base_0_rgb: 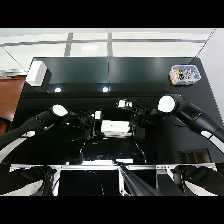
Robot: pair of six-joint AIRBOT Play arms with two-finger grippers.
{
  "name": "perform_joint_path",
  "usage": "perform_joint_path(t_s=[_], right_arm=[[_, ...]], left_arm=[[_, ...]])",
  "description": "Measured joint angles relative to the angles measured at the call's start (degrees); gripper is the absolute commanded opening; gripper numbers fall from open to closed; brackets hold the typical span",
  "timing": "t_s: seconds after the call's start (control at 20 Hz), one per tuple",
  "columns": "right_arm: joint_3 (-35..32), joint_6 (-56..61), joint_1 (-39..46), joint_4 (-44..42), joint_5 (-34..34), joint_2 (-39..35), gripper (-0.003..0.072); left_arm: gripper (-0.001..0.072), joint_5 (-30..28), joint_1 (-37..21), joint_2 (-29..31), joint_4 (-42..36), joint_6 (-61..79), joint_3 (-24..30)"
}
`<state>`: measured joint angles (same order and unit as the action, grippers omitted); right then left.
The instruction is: Fold the box and place the chain.
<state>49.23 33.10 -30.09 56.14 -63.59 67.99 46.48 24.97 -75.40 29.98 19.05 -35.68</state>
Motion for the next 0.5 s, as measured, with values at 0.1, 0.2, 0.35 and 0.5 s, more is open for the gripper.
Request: perform_joint_path(t_s=[0.1, 0.2, 0.35, 0.5], right_arm=[[0.7, 2.5, 0.4, -0.2, -0.5, -1.4, 0.031], [1.2, 8.5, 1.7, -0.3, -1.3, -3.4, 0.005], [0.7, 19.0, 4.7, -2.9, -6.1, -5.2, 0.0006], [-3.0, 23.0, 6.3, -11.9, -6.7, -5.7, 0.0006]], left_arm=[[0.0387, 0.0, 0.0, 0.0, 0.0, 0.0, 0.0], [0.0386, 0.0, 0.0, 0.0, 0.0, -0.1, 0.0], [0.0386, 0.0, 0.0, 0.0, 0.0, -0.1, 0.0], [0.0386, 0.0, 0.0, 0.0, 0.0, -0.1, 0.0]])
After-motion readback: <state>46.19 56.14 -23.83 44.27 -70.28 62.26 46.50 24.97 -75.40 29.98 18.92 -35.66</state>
